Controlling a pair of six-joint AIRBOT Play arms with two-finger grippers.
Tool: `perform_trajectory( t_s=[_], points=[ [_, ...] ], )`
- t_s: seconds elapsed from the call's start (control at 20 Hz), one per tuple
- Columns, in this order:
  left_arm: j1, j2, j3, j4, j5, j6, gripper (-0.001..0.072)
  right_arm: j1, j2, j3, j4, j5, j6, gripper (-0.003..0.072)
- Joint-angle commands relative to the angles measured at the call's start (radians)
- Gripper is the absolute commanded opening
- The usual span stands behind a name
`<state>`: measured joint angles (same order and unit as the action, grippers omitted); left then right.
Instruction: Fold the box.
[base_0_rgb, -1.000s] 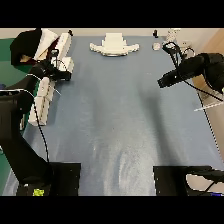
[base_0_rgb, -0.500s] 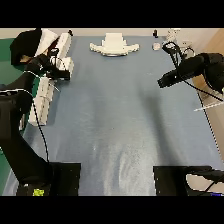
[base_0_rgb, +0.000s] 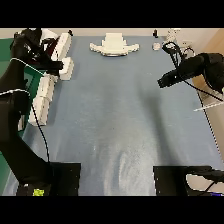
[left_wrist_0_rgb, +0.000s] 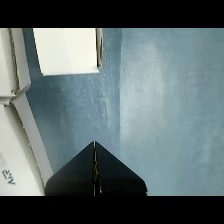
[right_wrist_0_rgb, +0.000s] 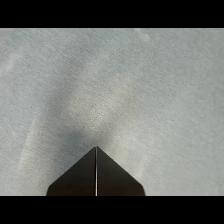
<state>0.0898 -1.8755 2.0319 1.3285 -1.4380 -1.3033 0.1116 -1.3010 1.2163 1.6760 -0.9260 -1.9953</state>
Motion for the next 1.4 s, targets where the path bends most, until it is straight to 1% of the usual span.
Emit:
perform_trajectory(
  t_s=[0.0,0.15,0.25,0.35,0.5,0.6,0.7,0.8,0.9,0.95,1.05,1.15,1.35],
  points=[
    [-0.024,0.079,-0.024,-0.008,-0.098,-0.042,0.0007,0.000,0.000,0.001,0.000,0.000,0.000,0.0002],
    [-0.094,0.203,-0.116,-0.008,-0.095,-0.058,0.0007,0.000,0.000,0.001,0.000,0.000,0.000,0.0003],
    [-0.162,0.309,-0.195,0.013,-0.057,-0.082,0.0007,0.000,0.000,0.001,0.000,0.000,0.000,0.0002],
    [-0.230,0.434,-0.294,0.056,-0.019,-0.113,0.0007,0.000,0.000,0.001,0.000,0.000,0.000,0.0002],
    [-0.312,0.660,-0.504,0.063,0.039,-0.187,0.0007,0.000,0.000,0.001,0.000,0.000,0.000,0.0002],
    [-0.361,0.807,-0.666,0.063,0.081,-0.251,0.0008,0.000,0.000,0.001,0.000,0.000,0.000,0.0002],
    [-0.416,0.934,-0.839,0.063,0.134,-0.326,0.0008,0.000,0.000,0.001,0.000,0.000,0.000,0.0002],
    [-0.478,1.036,-1.011,0.063,0.191,-0.410,0.0008,0.000,0.000,0.001,0.000,0.000,0.000,0.0002],
    [-0.547,1.106,-1.162,0.063,0.257,-0.481,0.0009,0.000,0.000,0.001,0.000,0.000,0.000,0.0002],
    [-0.581,1.126,-1.221,0.063,0.299,-0.504,0.0009,0.000,0.000,0.001,0.000,0.000,0.000,0.0002],
    [-0.635,1.139,-1.304,0.063,0.377,-0.512,0.0011,0.000,0.000,0.001,0.000,0.000,0.000,0.0002],
    [-0.658,1.138,-1.342,0.063,0.410,-0.512,0.0012,0.000,0.000,0.001,0.000,0.000,0.000,0.0002],
    [-0.658,1.139,-1.343,0.059,0.406,-0.512,0.0012,0.000,0.000,0.001,0.000,0.000,0.000,0.0002]
  ],
)
